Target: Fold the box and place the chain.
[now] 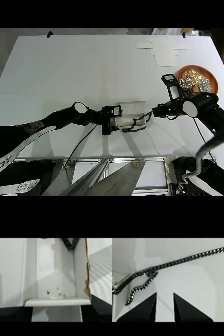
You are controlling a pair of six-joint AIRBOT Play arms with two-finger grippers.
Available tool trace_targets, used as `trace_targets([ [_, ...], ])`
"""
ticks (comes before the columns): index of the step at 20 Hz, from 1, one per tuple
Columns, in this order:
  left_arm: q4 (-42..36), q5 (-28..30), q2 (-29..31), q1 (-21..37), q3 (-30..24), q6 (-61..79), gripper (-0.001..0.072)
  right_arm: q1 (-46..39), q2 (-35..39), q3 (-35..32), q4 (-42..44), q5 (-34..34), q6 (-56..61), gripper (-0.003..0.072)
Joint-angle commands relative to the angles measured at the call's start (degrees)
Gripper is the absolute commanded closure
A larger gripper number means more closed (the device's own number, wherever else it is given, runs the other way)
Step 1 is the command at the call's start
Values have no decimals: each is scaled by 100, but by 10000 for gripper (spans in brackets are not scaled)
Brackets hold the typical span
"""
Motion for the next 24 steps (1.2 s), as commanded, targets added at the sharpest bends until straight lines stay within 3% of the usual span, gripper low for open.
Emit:
trace_targets([
  [1, 2, 0, 2, 4, -2, 2, 609, -59, -463, -118, 581, -409, -629, 442],
  [10, 2, 0, 2, 4, -2, 2, 609, 179, -1290, -118, 505, -560, -629, 459],
  [18, 2, 0, 2, 4, -2, 2, 609, 179, -1399, -118, 509, -953, -566, 464],
  [22, 2, 0, 2, 4, -2, 2, 609, 179, -1604, -118, 507, -748, -568, 519],
  [24, 2, 0, 2, 4, -2, 2, 609, 179, -1635, -118, 505, -693, -570, 643],
])
